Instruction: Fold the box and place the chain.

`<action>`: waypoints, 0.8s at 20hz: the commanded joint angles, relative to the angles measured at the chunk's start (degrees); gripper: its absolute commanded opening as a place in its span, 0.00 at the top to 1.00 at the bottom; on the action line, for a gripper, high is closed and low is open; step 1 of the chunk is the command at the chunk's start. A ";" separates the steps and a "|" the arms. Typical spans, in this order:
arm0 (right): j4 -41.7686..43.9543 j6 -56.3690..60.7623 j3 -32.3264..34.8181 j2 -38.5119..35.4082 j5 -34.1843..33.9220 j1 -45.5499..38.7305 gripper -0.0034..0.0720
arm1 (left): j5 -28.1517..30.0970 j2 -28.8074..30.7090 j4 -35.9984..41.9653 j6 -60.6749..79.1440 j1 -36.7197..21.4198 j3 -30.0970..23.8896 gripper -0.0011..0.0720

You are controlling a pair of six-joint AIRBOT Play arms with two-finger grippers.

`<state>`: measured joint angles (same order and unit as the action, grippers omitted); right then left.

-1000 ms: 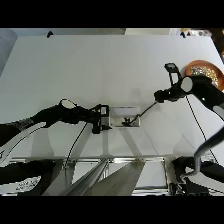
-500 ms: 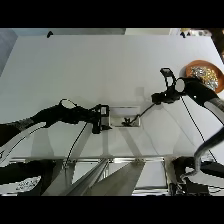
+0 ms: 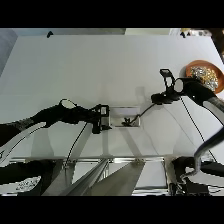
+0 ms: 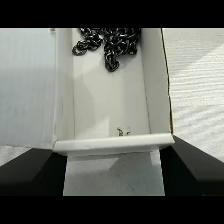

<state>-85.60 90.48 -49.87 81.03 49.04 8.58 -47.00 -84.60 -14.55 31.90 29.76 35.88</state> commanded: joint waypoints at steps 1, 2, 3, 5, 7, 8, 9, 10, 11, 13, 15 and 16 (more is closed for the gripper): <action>0.07 -1.01 0.04 0.59 1.09 -0.02 0.82 | 0.02 0.04 -0.02 0.02 -0.02 0.07 0.78; -0.04 -1.55 0.04 0.57 1.62 -0.02 0.93 | 0.02 0.04 -0.02 0.02 -0.02 0.07 0.78; -0.11 -2.54 0.04 0.50 1.95 -0.02 0.93 | 0.02 0.04 -0.02 0.02 -0.02 0.07 0.78; -0.13 -3.58 0.04 -0.87 1.97 -0.02 0.93 | 0.00 0.04 -0.02 0.02 -0.02 0.07 0.78; -0.72 -3.58 0.04 -4.61 2.01 -0.02 0.93 | 0.02 0.04 -0.02 0.02 -0.02 0.07 0.78; -1.09 -3.61 0.04 -7.06 2.71 -0.02 0.93 | 0.02 0.04 -0.02 0.02 -0.02 0.07 0.78; -1.16 -3.74 0.04 -9.79 3.91 -0.02 0.93 | 0.04 0.04 -0.02 0.02 -0.02 0.07 0.78; -1.09 -4.02 0.04 -12.87 5.79 -0.02 0.93 | 0.04 0.04 -0.02 0.02 -0.02 0.07 0.78; -0.22 -4.02 0.04 -15.85 7.82 -0.02 0.93 | 0.02 0.04 -0.02 0.02 -0.02 0.07 0.78; 2.05 -4.04 0.07 -21.00 12.44 0.00 0.93 | 0.00 0.04 -0.02 0.02 -0.02 0.07 0.78; 5.75 -6.08 0.07 -25.94 16.81 0.04 0.93 | 0.02 0.04 -0.02 0.02 -0.02 0.07 0.78; 8.02 -7.26 0.07 -28.35 18.67 0.04 0.93 | 0.00 0.04 -0.02 0.02 -0.02 0.07 0.78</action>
<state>-82.59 85.58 -49.78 59.44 61.25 8.56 -46.98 -84.60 -14.55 31.92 29.76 35.88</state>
